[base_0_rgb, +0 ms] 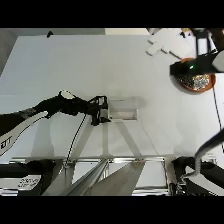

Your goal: Fold the box and place the chain.

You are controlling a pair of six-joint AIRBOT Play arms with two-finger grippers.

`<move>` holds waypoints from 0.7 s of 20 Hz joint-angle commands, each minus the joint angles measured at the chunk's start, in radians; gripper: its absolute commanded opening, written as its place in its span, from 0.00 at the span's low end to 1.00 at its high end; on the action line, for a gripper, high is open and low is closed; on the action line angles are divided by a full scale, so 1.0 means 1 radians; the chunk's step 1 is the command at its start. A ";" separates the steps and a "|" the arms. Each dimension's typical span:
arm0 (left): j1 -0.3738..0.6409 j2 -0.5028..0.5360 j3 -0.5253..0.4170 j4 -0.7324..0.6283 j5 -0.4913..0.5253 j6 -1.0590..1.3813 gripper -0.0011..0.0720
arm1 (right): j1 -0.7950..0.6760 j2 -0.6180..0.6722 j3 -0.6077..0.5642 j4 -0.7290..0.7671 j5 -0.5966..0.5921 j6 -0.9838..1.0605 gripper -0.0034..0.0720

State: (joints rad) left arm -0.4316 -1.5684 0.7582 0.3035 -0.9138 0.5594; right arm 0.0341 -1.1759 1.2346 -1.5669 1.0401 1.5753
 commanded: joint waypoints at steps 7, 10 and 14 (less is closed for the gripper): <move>0.000 0.000 0.000 0.000 -0.003 0.001 0.11 | -0.304 -0.477 0.248 0.007 -0.003 -0.040 0.44; 0.000 0.000 0.000 0.000 -0.003 0.001 0.11 | -0.303 -0.552 0.248 0.008 -0.026 -0.040 0.44; 0.000 0.000 0.000 0.000 -0.003 0.001 0.11 | -0.303 -0.603 0.248 0.033 -0.093 -0.039 0.33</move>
State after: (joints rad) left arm -0.4316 -1.5684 0.7582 0.3038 -0.9169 0.5598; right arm -0.2642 -1.7332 1.4776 -1.5520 0.9928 1.5360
